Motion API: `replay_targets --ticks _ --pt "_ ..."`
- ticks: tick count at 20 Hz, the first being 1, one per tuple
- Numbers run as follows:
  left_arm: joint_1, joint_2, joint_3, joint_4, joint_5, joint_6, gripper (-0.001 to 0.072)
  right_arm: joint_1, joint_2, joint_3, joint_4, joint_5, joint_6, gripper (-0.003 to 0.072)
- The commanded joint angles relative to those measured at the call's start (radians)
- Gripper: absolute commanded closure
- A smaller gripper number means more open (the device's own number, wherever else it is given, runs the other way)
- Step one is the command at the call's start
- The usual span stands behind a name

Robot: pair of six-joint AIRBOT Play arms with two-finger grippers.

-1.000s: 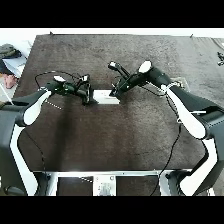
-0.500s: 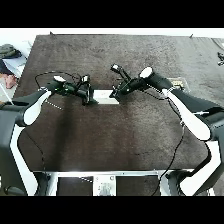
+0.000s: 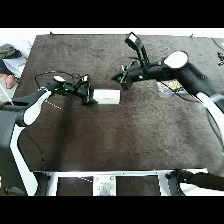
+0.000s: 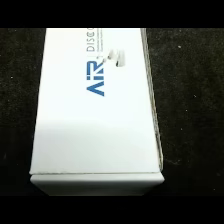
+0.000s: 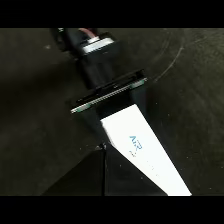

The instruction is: Fold the box and place the chain.

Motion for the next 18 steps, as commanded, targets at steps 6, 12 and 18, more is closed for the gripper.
replay_targets --ticks 6,12,18 --pt "0.0 0.0 0.0 0.0 -0.001 0.0 0.0303 0.105 0.541 -0.66 0.025 -0.665 0.02 0.07" --pt "0.0 0.0 0.0 -0.031 -0.001 -0.044 0.0441 0.136 0.79 -0.986 0.047 -0.972 0.019 0.0698" --pt "0.026 0.003 0.115 -0.124 -0.048 -0.228 0.0701 0.136 0.835 -1.022 0.047 -0.977 0.019 0.0698"
